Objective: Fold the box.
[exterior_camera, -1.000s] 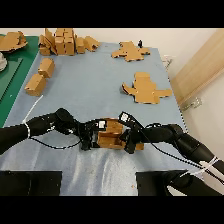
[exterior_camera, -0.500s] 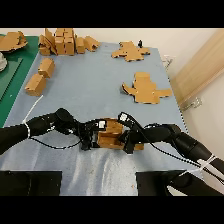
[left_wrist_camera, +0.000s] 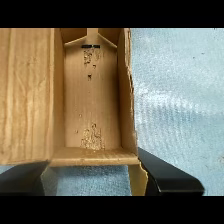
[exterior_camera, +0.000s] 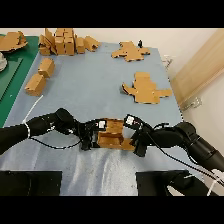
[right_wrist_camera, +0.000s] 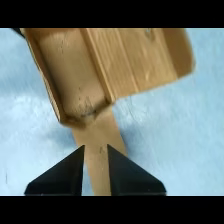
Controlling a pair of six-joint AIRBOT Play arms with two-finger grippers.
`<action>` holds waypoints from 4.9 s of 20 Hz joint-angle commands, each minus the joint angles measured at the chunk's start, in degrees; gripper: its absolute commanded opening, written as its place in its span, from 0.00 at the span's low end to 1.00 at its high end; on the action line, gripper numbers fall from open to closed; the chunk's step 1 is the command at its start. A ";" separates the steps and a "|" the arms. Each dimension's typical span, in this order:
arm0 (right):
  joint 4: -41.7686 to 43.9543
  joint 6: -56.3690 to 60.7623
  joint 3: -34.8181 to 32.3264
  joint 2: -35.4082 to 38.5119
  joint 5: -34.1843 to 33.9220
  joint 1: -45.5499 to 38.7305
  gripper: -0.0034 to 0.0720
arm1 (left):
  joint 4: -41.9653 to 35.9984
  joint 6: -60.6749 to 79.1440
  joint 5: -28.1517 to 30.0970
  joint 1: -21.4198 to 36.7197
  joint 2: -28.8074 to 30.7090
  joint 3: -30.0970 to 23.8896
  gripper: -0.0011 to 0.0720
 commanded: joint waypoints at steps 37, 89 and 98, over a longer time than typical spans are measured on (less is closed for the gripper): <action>9.07 -6.25 0.02 -12.92 10.14 4.33 0.59 | 0.02 0.00 0.00 -0.02 0.02 0.02 0.57; 22.47 39.36 -1.75 -10.10 -1.18 -14.91 0.24 | 0.02 0.00 0.00 -0.02 0.02 0.02 0.57; 23.39 39.17 -0.96 -10.14 -2.45 -14.88 0.44 | 0.02 0.00 0.00 -0.02 0.02 0.02 0.57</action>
